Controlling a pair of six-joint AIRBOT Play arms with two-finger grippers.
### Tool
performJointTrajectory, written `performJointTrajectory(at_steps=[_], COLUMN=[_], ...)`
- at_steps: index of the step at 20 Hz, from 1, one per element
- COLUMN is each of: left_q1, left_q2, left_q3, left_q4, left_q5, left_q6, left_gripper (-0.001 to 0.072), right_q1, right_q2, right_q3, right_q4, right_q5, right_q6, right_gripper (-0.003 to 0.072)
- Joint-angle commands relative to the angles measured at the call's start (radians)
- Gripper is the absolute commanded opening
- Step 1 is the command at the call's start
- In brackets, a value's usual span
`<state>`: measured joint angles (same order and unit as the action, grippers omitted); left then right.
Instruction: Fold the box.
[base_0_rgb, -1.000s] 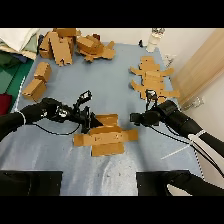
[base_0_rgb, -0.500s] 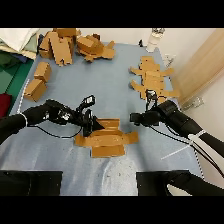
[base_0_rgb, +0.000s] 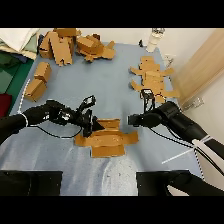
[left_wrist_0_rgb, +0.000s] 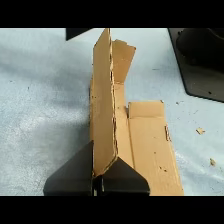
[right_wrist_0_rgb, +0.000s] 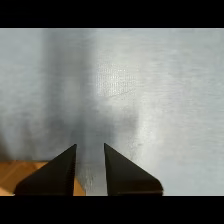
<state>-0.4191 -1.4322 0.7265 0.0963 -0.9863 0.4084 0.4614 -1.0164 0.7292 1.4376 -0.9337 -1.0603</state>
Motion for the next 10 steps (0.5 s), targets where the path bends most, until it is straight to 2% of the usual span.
performJointTrajectory(at_steps=[1,3,6,10], left_q1=[0.001,0.001,0.001,0.001], left_q2=[0.001,0.001,0.001,0.001], left_q3=[0.0,0.0,0.0,0.0], left_q4=[0.0,0.0,0.0,0.0], left_q5=[0.0,0.0,0.0,0.0], left_q6=[-0.002,-0.002,-0.002,-0.002], left_gripper=[0.0015,0.0015,0.0014,0.0015], right_q1=[0.077,0.165,0.373,0.703], right_q2=[0.118,0.221,0.375,0.49], right_q3=[0.001,0.0,-0.024,-0.174], right_q4=[-0.01,-0.003,-0.015,-0.13], right_q5=[-0.153,-0.235,-0.245,-0.225], right_q6=[-0.117,-0.164,-0.179,-0.15], right_gripper=[0.0266,0.0266,0.0265,0.0264])
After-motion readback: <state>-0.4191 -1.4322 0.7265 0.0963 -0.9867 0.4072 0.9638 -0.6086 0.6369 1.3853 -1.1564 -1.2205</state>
